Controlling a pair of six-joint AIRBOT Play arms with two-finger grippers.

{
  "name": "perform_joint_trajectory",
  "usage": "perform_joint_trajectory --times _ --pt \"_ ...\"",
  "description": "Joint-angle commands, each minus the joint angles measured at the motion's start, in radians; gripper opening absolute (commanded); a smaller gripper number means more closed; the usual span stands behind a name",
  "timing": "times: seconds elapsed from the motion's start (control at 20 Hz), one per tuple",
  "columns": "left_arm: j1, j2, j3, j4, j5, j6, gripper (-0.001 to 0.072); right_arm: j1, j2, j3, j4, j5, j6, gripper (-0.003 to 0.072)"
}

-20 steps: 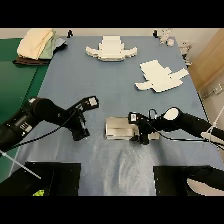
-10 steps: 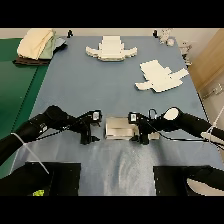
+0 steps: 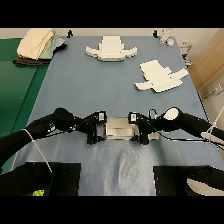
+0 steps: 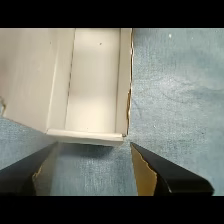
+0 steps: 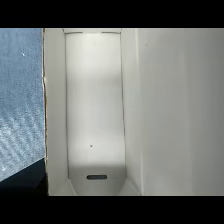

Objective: Fold the box.

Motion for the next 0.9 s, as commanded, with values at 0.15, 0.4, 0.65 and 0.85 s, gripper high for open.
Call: perform_joint_trajectory --times 0.15,0.4,0.65,0.85 --pt "-0.035 -0.04 0.016 -0.028 0.048 0.003 0.0698 0.0 0.001 0.0 0.0 0.0 0.0 0.06" --pt "-0.032 -0.042 0.021 -0.002 0.048 -0.023 0.0697 0.0 0.001 0.0 0.0 0.0 0.0 0.06" --pt "-0.035 -0.043 0.021 -0.003 0.055 0.01 0.0698 0.0 0.001 0.0 0.0 0.0 0.0 0.06" --pt "-0.055 -0.06 0.031 -0.003 0.055 0.003 0.0698 0.0 0.001 0.0 0.0 0.0 0.0 0.06"
